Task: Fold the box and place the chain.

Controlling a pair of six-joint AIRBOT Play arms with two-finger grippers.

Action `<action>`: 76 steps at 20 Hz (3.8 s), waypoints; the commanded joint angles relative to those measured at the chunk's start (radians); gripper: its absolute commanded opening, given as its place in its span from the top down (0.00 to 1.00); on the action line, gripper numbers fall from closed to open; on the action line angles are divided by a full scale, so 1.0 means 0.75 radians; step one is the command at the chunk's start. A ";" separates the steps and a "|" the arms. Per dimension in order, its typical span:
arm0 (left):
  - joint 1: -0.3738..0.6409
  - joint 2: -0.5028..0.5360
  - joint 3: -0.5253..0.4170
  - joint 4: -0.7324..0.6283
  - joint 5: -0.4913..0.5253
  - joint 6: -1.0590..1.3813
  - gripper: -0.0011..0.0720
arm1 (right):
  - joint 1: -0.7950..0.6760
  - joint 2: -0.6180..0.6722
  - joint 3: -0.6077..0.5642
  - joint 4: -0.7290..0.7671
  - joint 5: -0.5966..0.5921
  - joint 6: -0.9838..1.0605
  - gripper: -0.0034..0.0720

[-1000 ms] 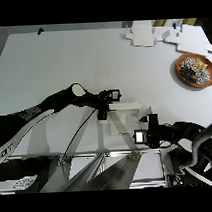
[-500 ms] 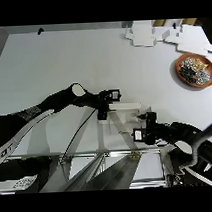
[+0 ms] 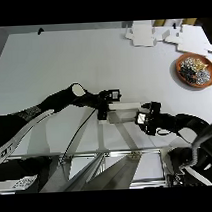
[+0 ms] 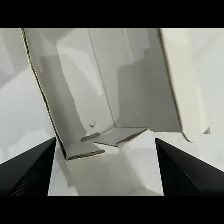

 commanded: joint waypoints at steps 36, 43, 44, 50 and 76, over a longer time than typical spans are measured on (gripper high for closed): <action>-0.001 -0.001 0.000 0.001 0.000 0.001 0.97 | -0.413 -0.629 0.020 1.049 0.241 -1.429 0.41; -0.001 -0.001 0.000 0.000 0.000 0.001 0.97 | -0.412 -0.629 0.020 1.048 0.226 -1.428 0.41; -0.001 -0.001 0.000 0.001 0.000 0.001 0.97 | -0.412 -0.629 0.020 1.047 0.224 -1.428 0.41; -0.001 -0.001 0.000 0.001 0.000 0.001 0.97 | -0.412 -0.629 0.020 1.044 0.224 -1.427 0.41; 0.131 0.192 0.000 0.420 -0.226 -0.478 0.26 | -0.412 -0.629 0.020 1.044 0.225 -1.427 0.41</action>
